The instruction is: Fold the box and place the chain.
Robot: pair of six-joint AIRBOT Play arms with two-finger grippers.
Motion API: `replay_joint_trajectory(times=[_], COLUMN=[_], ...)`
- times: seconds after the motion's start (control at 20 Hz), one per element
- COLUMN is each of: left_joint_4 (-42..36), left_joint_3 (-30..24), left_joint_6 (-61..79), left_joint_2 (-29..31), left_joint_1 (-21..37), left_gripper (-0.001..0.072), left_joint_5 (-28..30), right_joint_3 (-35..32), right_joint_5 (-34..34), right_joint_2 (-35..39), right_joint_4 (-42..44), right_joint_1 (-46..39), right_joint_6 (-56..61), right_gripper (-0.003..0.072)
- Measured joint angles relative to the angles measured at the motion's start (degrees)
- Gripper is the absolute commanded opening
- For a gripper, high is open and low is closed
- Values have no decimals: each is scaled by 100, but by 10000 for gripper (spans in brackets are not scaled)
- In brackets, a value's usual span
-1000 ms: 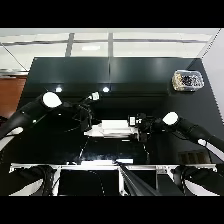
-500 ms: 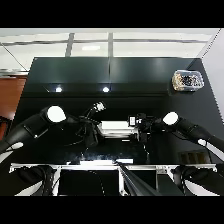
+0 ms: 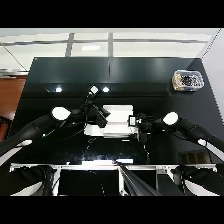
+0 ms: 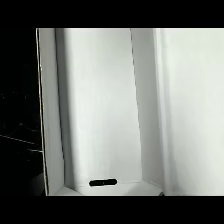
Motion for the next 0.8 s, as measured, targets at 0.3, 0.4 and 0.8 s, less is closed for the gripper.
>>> replay_joint_trajectory(times=[0.3, 0.4, 0.8], left_joint_4=[116, 334, 896], left_joint_3=[223, 289, 481], left_joint_6=[153, 151, -398], left_joint_2=[-684, -796, 90], left_joint_1=[2, 33, 844], left_gripper=[25, 24, 48], left_joint_5=[-170, -400, -1416], right_joint_3=[0, 0, 0], right_joint_5=[0, -4, -15], right_joint_2=[0, 0, 0], right_joint_4=[2, 2, 2], right_joint_1=[0, 0, 0], right_joint_6=[0, 0, 0], right_gripper=[431, 431, 431])
